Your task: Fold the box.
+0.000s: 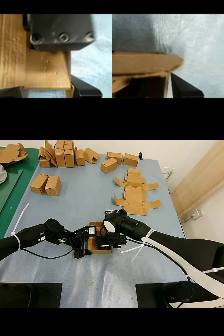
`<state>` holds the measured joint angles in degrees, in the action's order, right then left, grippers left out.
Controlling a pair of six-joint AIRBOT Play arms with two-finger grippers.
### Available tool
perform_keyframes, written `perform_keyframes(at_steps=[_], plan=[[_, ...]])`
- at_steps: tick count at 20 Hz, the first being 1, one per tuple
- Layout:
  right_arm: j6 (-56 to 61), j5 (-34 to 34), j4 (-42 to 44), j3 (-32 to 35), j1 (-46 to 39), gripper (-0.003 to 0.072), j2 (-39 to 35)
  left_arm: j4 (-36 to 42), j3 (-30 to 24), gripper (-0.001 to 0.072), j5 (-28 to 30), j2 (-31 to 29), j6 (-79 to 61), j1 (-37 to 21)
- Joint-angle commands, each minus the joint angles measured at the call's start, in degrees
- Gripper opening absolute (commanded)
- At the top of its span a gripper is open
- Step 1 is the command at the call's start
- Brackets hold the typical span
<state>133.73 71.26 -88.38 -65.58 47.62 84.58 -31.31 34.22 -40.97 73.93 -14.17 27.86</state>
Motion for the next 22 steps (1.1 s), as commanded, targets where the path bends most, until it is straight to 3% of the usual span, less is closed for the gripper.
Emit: perform_keyframes(at_steps=[1,5,9,10,11,12,15,17,19,22], plan=[[2.99,3.32,-3.06,-0.04,-0.04,0.0415,-2.58,0.02,0.02,0.0394,-0.02,0.02,0.07,0.0],[4.15,6.1,-5.38,-0.04,0.0,0.0415,-6.23,0.02,0.02,0.0394,-0.02,0.02,0.07,0.0],[4.55,2.1,-5.29,0.02,0.02,0.0402,-11.02,0.02,0.0,0.0394,-0.02,0.02,0.07,0.0],[5.05,1.68,-5.29,0.2,0.02,0.0314,-12.04,0.02,0.02,0.0395,-0.02,0.02,0.07,0.0],[5.51,1.77,-5.31,0.35,0.0,0.0132,-12.68,0.02,0.0,0.0394,-0.02,0.02,0.07,0.0],[6.32,1.75,-5.31,0.94,-0.46,0.0,-13.25,0.02,0.0,0.0395,-0.02,0.02,0.07,0.0],[4.85,-1.2,-3.87,4.02,-5.31,-0.0002,-13.84,0.02,0.02,0.0395,-0.02,0.02,0.07,0.0],[-4.09,-10.54,6.14,7.08,-13.07,-0.0002,-13.81,0.02,0.02,0.0394,-0.02,0.02,0.07,0.0],[-18.56,-21.59,23.96,10.82,-22.01,-0.0002,-13.68,0.02,0.02,0.0394,-0.02,0.02,0.07,0.0],[-39.6,-26.8,43.74,13.16,-31.98,-0.0002,-10.78,0.02,0.02,0.0395,0.0,0.02,0.07,0.0]])
